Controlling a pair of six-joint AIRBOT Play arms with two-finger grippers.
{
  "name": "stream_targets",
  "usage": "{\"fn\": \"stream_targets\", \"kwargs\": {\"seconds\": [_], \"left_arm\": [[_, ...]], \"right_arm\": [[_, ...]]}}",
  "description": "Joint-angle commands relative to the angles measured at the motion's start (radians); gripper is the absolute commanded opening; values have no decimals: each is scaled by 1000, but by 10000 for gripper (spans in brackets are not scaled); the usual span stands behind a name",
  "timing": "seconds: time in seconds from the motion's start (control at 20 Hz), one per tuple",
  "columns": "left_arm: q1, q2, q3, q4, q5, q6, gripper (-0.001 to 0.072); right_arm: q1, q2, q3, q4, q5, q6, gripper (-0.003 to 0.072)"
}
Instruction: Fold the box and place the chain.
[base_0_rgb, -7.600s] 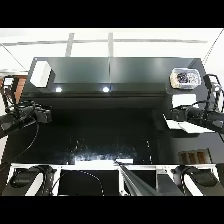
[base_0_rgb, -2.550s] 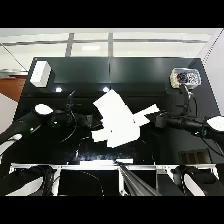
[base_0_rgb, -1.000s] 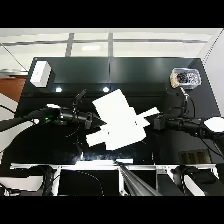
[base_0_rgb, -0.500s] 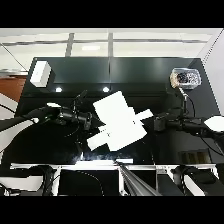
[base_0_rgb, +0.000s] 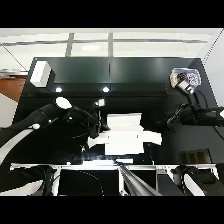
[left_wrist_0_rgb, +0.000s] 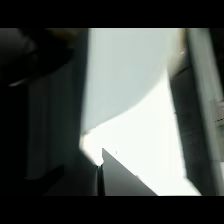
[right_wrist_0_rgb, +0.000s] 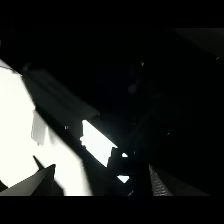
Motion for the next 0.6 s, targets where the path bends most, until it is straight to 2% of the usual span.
{"fn": "stream_targets", "kwargs": {"seconds": [0.0, 0.3, 0.55], "left_arm": [[-96, 28, -5, 102, 248, 43, 32], [-93, -28, -7, 103, 220, 36, 32], [-93, -34, -7, 107, 214, 36, 32]], "right_arm": [[69, 0, -74, 1, -14, -150, 698], [276, -2, -229, 29, -272, -363, 698], [324, -19, -241, -27, -295, -434, 698]]}}
